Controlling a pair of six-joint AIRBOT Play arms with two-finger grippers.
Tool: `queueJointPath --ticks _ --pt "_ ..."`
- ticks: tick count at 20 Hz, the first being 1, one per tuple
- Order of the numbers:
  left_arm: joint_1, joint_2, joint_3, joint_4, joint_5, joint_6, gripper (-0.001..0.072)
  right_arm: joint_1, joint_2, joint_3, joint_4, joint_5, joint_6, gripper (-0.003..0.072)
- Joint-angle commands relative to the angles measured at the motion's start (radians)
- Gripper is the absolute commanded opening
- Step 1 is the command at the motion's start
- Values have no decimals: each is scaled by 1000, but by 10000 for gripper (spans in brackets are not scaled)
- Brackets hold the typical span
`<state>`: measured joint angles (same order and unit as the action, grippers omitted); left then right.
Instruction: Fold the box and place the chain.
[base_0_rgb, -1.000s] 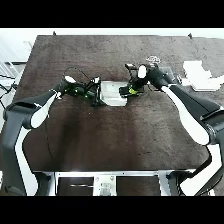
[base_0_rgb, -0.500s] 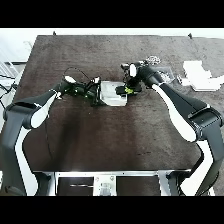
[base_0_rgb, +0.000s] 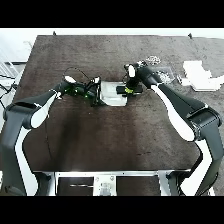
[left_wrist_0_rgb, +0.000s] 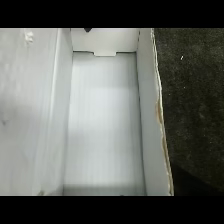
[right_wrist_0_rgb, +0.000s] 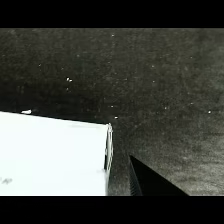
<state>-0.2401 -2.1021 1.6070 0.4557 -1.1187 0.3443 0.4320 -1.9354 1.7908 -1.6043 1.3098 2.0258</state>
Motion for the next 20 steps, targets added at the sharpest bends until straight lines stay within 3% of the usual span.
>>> queueJointPath --ticks 1,3,5,8,10,12,14,16,20 --pt "1 -1 0 0 0 0 492 1 -24 0 -8 1 48 275" --pt "1 -1 0 0 0 0 492 10 -35 0 -5 1 84 263" --pt "1 -1 0 0 0 0 492 16 -35 0 -8 1 85 173" --pt "1 -1 0 0 0 0 492 16 -35 0 -8 1 88 116" --pt "1 -1 0 0 0 0 492 16 -35 0 -9 1 87 21" --pt "1 -1 0 0 0 1 492 16 -35 0 -16 0 86 19" --pt "1 -1 0 0 0 0 492 16 -34 0 -23 0 84 25" --pt "1 -1 0 0 0 0 492 15 -32 2 -23 1 83 256" --pt "1 -1 0 0 0 0 492 15 -5 3 -24 0 83 274"
